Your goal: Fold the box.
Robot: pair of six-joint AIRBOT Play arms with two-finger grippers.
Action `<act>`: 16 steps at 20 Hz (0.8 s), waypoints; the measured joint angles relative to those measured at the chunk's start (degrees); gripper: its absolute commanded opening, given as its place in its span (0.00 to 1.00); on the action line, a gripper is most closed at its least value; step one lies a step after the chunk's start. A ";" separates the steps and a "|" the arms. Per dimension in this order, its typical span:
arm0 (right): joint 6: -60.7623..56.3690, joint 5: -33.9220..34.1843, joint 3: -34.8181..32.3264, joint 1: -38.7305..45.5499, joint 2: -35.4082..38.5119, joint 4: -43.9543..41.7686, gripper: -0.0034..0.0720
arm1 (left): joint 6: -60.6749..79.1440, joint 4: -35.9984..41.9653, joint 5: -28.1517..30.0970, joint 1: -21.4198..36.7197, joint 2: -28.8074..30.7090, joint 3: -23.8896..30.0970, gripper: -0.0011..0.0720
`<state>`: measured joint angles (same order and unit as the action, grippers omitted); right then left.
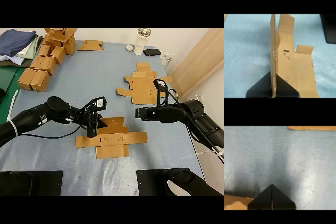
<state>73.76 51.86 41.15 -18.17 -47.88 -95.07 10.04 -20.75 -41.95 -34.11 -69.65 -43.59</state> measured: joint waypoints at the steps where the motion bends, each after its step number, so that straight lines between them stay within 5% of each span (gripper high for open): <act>1: 0.00 -0.02 -0.02 0.00 0.00 0.02 0.05 | 0.31 0.02 0.79 -0.46 0.20 0.74 0.03; 16: -0.02 -0.81 -0.02 0.00 0.00 -0.20 0.05 | -0.83 -0.26 -0.44 -1.68 0.68 6.67 0.03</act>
<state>73.73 51.05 41.12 -18.17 -47.88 -95.26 9.21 -21.02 -42.39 -35.79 -68.97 -36.93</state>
